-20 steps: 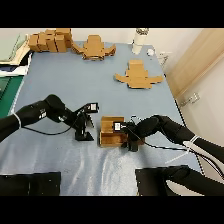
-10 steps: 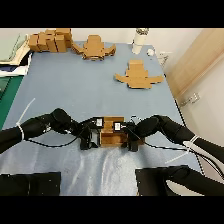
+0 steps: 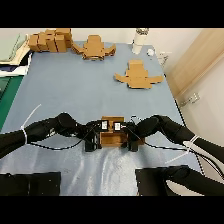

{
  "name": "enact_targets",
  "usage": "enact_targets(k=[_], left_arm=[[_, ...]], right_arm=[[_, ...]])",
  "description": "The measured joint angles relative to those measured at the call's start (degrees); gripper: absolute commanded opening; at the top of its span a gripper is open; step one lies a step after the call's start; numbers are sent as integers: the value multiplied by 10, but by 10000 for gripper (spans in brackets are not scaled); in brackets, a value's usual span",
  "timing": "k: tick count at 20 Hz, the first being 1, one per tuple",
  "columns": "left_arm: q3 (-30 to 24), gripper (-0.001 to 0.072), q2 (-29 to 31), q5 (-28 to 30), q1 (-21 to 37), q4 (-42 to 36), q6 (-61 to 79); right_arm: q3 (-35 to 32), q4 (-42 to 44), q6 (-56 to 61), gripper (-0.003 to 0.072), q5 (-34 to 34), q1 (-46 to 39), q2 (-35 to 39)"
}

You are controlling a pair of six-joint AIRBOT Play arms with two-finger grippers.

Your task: Fold the box.

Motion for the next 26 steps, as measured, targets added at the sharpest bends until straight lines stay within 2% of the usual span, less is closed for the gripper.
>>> enact_targets(k=[5, 6, 7, 8, 26], left_arm=[[0, 696, -4, 11, -12, -1, -12], [0, 677, -4, 11, -13, -1, -14], [0, 504, -4, 15, -15, -1, -16], [0, 414, -4, 18, -16, -1, -16], [0, 411, -4, 21, -18, 0, -12]], right_arm=[[0, 0, 0, 479, 0, 0, 0], [0, 0, 0, 479, 0, 0, 0], [0, 0, 0, 479, 0, 0, 0], [0, 0, -1, 479, 0, 0, 0], [0, 0, 0, 479, 0, 0, 0]])
